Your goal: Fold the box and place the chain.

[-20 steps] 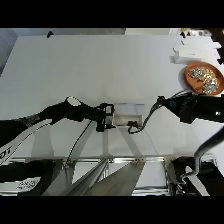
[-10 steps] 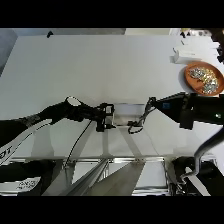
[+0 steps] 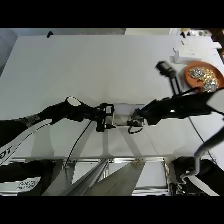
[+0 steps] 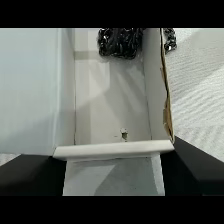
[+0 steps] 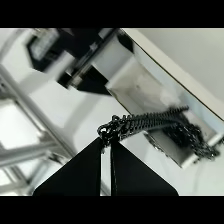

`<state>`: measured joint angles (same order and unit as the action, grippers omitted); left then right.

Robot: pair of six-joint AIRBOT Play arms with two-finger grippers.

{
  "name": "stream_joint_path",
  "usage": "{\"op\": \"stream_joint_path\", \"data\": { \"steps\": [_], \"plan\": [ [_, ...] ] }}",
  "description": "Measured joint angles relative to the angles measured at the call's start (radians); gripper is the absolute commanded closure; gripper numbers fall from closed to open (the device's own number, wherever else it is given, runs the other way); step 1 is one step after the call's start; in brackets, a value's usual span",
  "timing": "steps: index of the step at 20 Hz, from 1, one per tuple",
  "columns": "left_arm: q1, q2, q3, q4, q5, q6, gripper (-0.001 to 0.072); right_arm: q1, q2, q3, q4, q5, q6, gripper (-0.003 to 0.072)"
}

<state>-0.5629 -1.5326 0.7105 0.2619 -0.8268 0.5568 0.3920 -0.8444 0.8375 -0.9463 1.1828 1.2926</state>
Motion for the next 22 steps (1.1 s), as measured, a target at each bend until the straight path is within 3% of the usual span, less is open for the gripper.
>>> {"op": "stream_joint_path", "data": {
  "steps": [6,8,12,16,19,22],
  "plan": [
    [0.000,0.000,0.000,0.000,0.000,0.000,0.0457,0.085,-0.109,-0.090,-0.121,-0.090,0.070,0.0659],
    [0.000,0.000,0.000,0.000,0.000,0.000,0.0457,0.110,-0.137,-0.106,-0.135,-0.128,0.080,0.0565],
    [0.000,0.000,0.000,0.000,0.000,0.000,0.0457,0.139,-0.172,-0.119,-0.148,-0.186,0.092,0.0472],
    [0.000,0.000,0.000,0.000,0.000,0.000,0.0457,0.147,-0.131,-0.120,-0.189,-0.170,0.093,0.0486],
    [0.000,0.000,0.000,0.000,0.000,0.000,0.0457,0.148,-0.023,-0.121,-0.319,-0.098,0.086,0.0566],
    [0.000,0.000,0.000,0.000,0.000,0.000,0.0457,0.149,0.096,-0.132,-0.462,-0.048,0.052,0.0565]
  ]
}}
